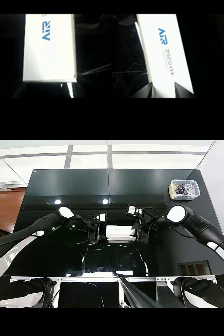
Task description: Fold the box and place the chain.
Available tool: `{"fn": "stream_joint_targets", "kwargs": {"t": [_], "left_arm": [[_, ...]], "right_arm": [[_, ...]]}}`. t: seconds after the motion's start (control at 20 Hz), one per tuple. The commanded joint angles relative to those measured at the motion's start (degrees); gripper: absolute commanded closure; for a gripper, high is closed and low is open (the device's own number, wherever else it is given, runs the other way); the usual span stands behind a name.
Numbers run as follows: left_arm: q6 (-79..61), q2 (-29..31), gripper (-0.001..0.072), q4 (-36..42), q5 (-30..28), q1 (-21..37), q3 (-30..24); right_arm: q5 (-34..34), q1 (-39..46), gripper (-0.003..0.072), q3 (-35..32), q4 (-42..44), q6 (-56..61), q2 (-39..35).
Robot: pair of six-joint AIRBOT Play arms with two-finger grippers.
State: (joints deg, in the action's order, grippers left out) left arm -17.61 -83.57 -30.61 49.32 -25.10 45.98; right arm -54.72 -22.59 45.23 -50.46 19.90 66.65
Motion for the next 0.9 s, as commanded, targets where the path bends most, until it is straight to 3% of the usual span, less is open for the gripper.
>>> {"fn": "stream_joint_targets", "kwargs": {"t": [0.0,0.45,0.7,0.75,0.8,0.85], "left_arm": [[0.0,0.0,0.0360,0.0,0.0,0.0,0.1],[0.0,0.0,0.0360,0.0,0.0,0.0,0.1],[0.0,0.0,0.0360,0.0,0.0,0.0,0.1],[0.0,0.0,0.0360,0.0,0.0,0.0,0.1],[0.0,0.0,0.0360,0.0,0.0,0.0,0.1],[0.0,0.0,0.0360,0.0,0.0,0.0,0.1]], "right_arm": [[-0.3,0.0,0.0374,-0.2,0.0,0.0,0.0],[-1.2,0.0,0.0374,0.3,0.6,1.7,-0.9],[-3.3,0.9,0.0376,2.8,2.7,21.7,-5.3],[-3.2,1.0,0.0463,2.6,3.1,28.5,-5.2],[-2.9,0.9,0.0662,1.9,3.3,33.6,-5.2],[-1.6,0.9,0.0667,0.8,3.7,37.8,-5.2]]}}
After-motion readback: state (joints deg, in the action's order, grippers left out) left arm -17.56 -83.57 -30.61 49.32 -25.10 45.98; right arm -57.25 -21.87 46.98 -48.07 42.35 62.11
